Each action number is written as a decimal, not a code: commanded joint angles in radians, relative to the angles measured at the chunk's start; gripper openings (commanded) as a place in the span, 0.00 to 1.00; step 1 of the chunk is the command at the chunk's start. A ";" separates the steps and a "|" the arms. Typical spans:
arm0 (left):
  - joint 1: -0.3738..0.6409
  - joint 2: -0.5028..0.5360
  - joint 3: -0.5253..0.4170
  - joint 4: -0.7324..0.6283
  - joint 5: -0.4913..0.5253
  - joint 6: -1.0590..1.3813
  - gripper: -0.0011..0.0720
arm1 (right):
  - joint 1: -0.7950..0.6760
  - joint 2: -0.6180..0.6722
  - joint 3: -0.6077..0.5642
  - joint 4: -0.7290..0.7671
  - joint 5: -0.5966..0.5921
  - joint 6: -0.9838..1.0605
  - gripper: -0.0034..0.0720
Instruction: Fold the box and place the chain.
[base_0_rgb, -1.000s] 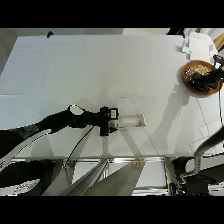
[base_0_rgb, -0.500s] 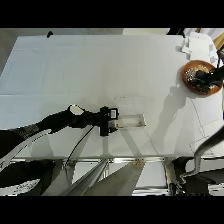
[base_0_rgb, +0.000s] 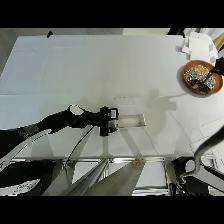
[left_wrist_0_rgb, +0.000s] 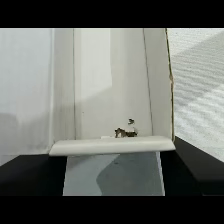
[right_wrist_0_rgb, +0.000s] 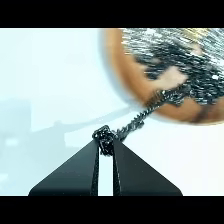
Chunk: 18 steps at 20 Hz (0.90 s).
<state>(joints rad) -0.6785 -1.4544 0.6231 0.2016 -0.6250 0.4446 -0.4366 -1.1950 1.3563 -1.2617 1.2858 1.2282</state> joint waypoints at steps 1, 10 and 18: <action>0.000 0.000 0.000 0.000 0.000 0.000 0.36 | 0.003 0.153 0.000 0.105 0.132 -0.034 0.06; 0.000 0.000 0.000 0.000 0.000 0.000 0.36 | 0.167 0.353 0.000 0.173 0.309 -0.024 0.06; 0.000 0.000 0.000 0.000 0.000 0.000 0.36 | 0.399 0.373 -0.001 0.198 0.322 0.033 0.06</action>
<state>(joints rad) -0.6785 -1.4544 0.6231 0.2016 -0.6250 0.4446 -0.1196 -0.8280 1.3560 -1.0729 1.6016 1.2392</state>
